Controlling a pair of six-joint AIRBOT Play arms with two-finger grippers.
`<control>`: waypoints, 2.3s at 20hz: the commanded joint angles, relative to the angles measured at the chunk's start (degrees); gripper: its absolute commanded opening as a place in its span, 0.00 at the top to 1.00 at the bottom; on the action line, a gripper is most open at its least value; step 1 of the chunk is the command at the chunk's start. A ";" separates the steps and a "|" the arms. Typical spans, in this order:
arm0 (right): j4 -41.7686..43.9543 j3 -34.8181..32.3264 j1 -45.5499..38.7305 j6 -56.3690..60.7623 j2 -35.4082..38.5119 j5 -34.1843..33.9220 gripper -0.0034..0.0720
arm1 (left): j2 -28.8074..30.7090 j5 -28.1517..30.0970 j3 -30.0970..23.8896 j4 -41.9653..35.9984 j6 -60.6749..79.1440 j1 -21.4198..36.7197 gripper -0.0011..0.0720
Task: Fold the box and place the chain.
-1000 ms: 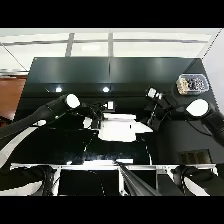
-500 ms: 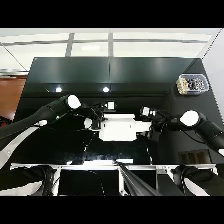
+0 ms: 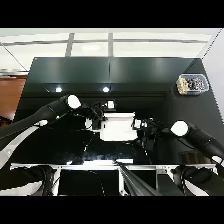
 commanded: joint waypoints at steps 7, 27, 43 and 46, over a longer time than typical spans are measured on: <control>-3.54 3.19 2.73 -5.62 0.50 -9.09 0.01 | -0.04 -0.09 -0.04 0.07 0.00 -0.04 0.95; 12.35 6.71 -3.39 -20.68 -7.93 0.26 0.01 | -0.02 0.44 0.00 0.07 0.00 -0.04 0.95; 12.35 6.71 -5.44 -28.35 -15.08 -0.55 0.01 | -0.04 0.37 0.00 0.07 0.00 -0.04 0.95; 12.37 6.73 -5.27 -28.44 -15.30 -0.74 0.01 | -0.04 0.35 0.00 0.07 0.00 -0.04 0.95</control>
